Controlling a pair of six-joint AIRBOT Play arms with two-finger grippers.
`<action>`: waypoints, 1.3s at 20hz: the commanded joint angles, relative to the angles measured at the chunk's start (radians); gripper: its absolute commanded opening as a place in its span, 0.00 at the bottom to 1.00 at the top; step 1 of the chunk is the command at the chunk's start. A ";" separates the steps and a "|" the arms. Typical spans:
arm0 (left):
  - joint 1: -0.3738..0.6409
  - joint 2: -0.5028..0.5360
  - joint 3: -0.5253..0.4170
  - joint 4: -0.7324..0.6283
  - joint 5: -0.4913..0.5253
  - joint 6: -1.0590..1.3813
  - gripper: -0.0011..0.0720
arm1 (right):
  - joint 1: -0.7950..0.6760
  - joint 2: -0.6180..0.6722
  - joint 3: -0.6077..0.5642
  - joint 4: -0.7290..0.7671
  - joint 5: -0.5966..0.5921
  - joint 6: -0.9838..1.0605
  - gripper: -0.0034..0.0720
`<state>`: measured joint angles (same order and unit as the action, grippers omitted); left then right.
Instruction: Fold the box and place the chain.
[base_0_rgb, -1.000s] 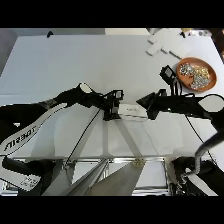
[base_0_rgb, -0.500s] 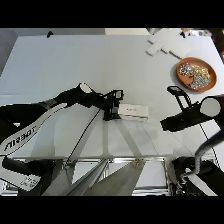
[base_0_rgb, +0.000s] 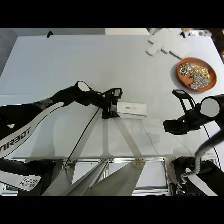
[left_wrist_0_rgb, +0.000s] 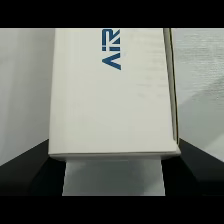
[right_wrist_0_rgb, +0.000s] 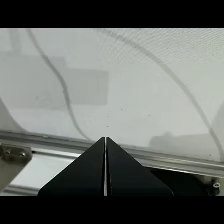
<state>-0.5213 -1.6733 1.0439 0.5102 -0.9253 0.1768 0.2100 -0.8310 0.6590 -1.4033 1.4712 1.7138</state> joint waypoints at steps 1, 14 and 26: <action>0.086 0.137 0.001 0.164 0.042 -0.257 0.02 | 0.001 0.001 0.001 -0.002 0.006 0.010 0.06; 0.823 0.514 0.000 0.507 -0.034 -0.932 0.02 | 0.001 0.001 0.001 -0.003 0.006 0.010 0.06; 1.044 0.516 -0.284 0.753 0.017 -1.228 0.02 | 0.001 0.001 0.001 -0.003 0.006 0.010 0.06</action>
<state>0.4801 -1.1595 0.8410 1.2331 -0.9161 -1.0080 0.2100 -0.8310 0.6590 -1.4059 1.4773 1.7237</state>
